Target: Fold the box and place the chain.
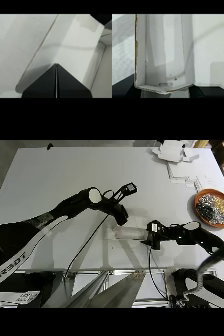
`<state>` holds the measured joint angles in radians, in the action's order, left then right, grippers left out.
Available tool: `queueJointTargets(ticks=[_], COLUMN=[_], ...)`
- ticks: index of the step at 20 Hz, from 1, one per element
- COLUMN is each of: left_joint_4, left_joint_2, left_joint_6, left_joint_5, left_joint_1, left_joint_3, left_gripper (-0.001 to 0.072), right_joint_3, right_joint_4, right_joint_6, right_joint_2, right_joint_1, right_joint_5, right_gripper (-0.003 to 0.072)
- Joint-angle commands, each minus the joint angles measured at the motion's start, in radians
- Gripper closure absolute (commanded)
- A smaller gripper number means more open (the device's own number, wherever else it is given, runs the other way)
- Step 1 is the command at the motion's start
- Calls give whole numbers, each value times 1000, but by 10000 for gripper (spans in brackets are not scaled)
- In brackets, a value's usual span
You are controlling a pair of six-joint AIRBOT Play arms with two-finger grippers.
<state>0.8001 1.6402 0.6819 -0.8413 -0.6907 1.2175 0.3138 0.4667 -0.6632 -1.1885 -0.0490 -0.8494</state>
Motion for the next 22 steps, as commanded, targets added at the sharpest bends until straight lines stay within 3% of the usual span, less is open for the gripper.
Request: queueJointTargets(ticks=[1, 3, 7, 11, 14, 16, 19, 22], left_joint_4=[2, 87, 381, 413, 412, 408, 364, 294], left_joint_2=[32, -9, -90, -100, -99, -99, -99, -98], left_joint_6=[4, 37, 160, 80, -31, -92, -222, -402], left_joint_5=[-86, -149, -312, -414, -407, -369, -290, -225], left_joint_1=[14, 14, -10, -22, -22, -20, -19, -25], left_joint_3=[11, 11, 10, 1, -15, -32, -85, -129], left_gripper=[709, 710, 710, 709, 707, 673, 554, 537], right_joint_3=[0, 0, 0, 0, 0, 0, 0, 0], right_joint_4=[0, 0, 0, 0, 0, 0, 0, 0], right_joint_6=[0, 0, 0, 0, 0, 0, 0, 0], right_joint_2=[1, 1, 1, 1, 1, 1, 1, 1], right_joint_1=[0, 0, 0, 0, 0, 0, 0, 0], right_joint_5=[0, 0, 0, 0, 0, 0, 0, 0], right_gripper=[273, 273, 273, 273, 273, 273, 273, 273])
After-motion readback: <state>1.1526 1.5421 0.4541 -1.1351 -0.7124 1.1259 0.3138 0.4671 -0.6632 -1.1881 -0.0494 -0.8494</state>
